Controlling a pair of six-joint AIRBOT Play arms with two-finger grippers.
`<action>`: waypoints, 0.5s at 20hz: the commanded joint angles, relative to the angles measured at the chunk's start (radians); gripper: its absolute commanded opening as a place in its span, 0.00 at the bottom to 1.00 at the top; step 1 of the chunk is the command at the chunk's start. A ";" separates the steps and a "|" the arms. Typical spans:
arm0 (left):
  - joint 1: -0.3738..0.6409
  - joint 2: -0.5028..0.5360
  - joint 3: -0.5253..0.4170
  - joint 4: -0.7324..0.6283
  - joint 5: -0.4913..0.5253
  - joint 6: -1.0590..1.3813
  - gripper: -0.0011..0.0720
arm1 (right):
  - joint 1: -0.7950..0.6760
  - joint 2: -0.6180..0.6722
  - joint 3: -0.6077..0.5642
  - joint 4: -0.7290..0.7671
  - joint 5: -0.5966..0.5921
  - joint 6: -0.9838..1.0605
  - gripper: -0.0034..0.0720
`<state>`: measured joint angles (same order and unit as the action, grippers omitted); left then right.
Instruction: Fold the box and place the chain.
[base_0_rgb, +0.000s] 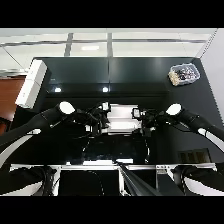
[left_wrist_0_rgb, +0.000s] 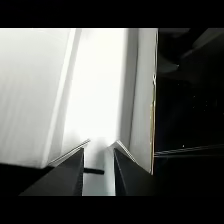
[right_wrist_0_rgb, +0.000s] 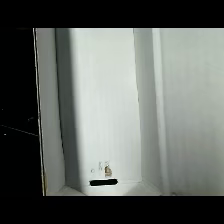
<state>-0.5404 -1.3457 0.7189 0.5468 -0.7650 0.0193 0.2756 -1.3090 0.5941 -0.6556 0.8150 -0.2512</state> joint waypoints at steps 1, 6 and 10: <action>-0.038 -0.019 0.000 -0.036 0.062 0.000 0.32 | 0.001 -0.001 0.000 0.001 0.000 0.001 0.19; -0.055 -0.024 0.000 -0.031 0.081 0.000 0.07 | 0.001 -0.001 0.000 0.001 0.000 0.001 0.19; -0.052 -0.023 0.001 -0.024 0.061 0.000 0.43 | 0.001 -0.001 0.000 0.000 0.000 0.001 0.19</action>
